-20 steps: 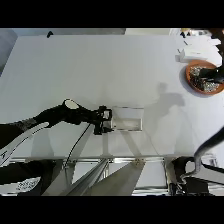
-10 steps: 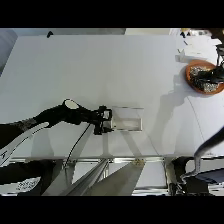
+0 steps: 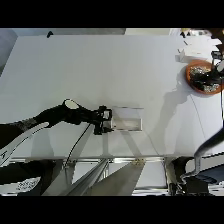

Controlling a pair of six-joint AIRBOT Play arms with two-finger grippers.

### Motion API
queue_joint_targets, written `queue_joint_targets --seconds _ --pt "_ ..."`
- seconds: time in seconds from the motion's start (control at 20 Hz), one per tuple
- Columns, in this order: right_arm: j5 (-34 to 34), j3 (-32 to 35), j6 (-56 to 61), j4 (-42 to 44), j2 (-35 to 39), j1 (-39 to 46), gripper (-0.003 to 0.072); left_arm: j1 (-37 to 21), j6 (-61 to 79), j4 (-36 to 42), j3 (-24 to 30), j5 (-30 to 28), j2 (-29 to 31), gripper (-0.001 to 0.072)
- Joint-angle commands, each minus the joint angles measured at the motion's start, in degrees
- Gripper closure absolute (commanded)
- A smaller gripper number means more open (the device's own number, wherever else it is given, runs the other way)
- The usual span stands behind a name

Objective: Fold the box and place the chain.

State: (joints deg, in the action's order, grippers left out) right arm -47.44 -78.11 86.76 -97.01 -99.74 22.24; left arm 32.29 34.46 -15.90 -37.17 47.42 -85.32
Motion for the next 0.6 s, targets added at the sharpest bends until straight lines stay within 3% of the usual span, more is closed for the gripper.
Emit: queue_joint_targets --seconds 0.0,0.05,0.25,0.55 --pt "-0.39 -0.04 0.46 1.49 -0.87 0.02 0.0577 -0.07 0.0 0.0 0.0 -0.02 0.04 0.0569" --pt "-0.59 -0.04 0.42 1.46 -0.61 0.02 0.067 -0.07 0.0 0.0 0.0 -0.02 0.04 0.0569" --pt "-2.86 -0.07 0.13 -0.2 5.35 0.02 0.067 -0.07 0.0 0.0 0.0 -0.02 0.04 0.0569" --pt "-12.24 -0.04 -4.42 1.95 25.31 0.02 0.0669 -0.07 0.0 0.0 0.0 -0.02 0.04 0.0569"
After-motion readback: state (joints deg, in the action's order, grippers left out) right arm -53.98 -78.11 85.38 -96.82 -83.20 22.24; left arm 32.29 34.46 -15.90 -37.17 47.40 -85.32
